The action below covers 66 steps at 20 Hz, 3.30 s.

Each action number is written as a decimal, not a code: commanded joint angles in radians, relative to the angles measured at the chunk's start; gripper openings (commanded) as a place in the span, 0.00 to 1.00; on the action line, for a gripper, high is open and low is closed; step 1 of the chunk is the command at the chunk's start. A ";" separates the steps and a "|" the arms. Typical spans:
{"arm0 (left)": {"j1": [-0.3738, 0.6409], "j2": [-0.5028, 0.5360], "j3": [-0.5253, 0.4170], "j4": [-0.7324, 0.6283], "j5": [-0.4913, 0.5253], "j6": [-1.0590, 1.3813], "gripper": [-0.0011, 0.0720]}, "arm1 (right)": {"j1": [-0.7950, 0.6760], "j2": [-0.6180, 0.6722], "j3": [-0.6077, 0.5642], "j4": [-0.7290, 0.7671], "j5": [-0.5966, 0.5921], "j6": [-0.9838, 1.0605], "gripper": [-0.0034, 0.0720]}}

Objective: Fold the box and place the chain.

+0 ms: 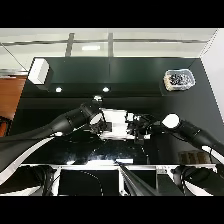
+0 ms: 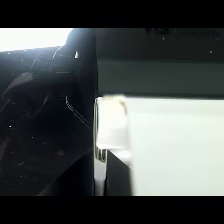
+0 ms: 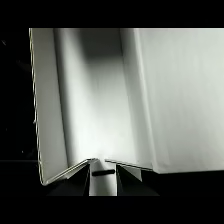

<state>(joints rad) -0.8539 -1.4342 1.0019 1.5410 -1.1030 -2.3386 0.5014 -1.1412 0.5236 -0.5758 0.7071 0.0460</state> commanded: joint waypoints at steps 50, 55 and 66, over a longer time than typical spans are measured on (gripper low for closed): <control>0.000 0.000 0.000 -0.009 0.021 0.000 0.05 | -0.304 -0.175 0.101 0.152 0.469 0.945 0.88; 0.000 0.000 0.000 -0.008 0.021 0.000 0.05 | -0.099 -0.174 0.209 -0.107 0.282 1.297 0.83; 0.000 0.000 0.000 -0.008 0.021 0.000 0.05 | 0.257 -0.197 0.444 -0.835 0.336 2.275 0.46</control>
<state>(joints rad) -0.8539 -1.4342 1.0019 1.5318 -1.0809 -2.3398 0.7055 -1.3247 0.9314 -1.2938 1.0241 2.1105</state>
